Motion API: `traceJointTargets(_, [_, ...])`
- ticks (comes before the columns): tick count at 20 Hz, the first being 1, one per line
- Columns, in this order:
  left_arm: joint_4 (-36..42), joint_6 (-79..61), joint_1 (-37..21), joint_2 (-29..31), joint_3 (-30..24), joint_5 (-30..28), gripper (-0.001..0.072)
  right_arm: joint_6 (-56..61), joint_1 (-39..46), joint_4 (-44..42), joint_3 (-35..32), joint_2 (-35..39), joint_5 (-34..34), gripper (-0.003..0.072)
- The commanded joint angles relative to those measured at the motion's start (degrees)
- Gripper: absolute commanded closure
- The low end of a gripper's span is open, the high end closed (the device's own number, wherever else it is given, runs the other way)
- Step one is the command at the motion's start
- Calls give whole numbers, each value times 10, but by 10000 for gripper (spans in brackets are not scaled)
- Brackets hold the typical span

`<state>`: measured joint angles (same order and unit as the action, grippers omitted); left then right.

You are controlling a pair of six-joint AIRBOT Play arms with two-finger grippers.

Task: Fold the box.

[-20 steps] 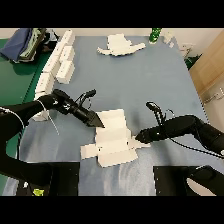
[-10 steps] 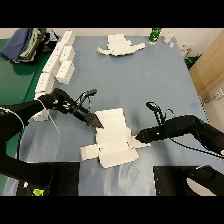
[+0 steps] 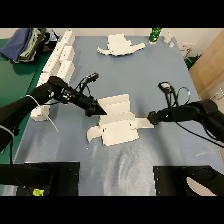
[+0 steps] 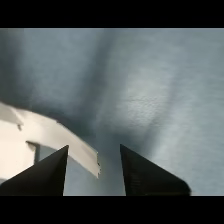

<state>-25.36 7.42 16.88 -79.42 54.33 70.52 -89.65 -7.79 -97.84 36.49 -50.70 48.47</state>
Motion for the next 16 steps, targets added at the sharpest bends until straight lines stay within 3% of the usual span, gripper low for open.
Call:
traceJointTargets(1, [-20,-71,50,32,0,-73,697,119,35,80,50,1,3,227])
traceJointTargets(10, [-12,-143,135,44,-88,-180,696,142,39,66,61,0,5,240])
traceJointTargets(13, [-12,-127,130,45,-89,-175,695,142,39,54,61,0,5,240])
traceJointTargets(16, [-15,-79,116,45,-69,-136,696,142,39,42,60,0,7,240])
